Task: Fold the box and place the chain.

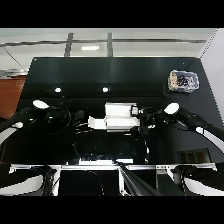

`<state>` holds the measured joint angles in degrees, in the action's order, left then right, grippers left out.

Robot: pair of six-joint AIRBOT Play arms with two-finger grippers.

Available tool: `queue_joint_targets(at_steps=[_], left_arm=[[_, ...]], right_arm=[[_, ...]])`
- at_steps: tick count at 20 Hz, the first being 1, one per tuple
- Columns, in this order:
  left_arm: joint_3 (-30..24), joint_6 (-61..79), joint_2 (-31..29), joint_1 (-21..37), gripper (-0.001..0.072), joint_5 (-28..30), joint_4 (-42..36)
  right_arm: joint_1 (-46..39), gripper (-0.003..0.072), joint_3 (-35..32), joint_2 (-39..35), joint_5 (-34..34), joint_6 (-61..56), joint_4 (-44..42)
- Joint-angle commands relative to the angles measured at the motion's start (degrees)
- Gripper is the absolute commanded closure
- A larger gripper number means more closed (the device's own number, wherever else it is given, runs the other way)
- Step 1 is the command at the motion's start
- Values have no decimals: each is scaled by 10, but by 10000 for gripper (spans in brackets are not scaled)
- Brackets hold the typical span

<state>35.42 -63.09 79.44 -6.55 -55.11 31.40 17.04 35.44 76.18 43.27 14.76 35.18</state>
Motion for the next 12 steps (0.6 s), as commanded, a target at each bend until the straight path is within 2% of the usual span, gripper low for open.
queue_joint_targets(at_steps=[1, 4, 6, 7, 8, 9, 11, 12], left_arm=[[19, 14, 48, -43, 683, 8, -42], [56, 66, 59, -56, 683, -28, -36], [83, 92, 59, -46, 666, -77, -38], [95, 94, 59, -44, 516, -101, -36], [105, 94, 59, -45, 275, -116, -33], [111, 93, 59, -48, 180, -118, -35], [118, 93, 59, -64, 197, -108, -34], [122, 90, 59, -76, 265, -101, -34]], right_arm=[[0, 599, 0, 0, 0, 0, 0], [0, 599, 0, 0, 0, 0, 0], [0, 599, 0, 0, 0, 0, 0], [0, 599, 0, 0, 0, 0, 0], [0, 599, 0, 0, 0, 0, 0], [0, 599, 0, 0, 0, 0, 0], [0, 599, 0, 0, 0, 0, 0], [0, 599, 0, 0, 0, 0, 0]])
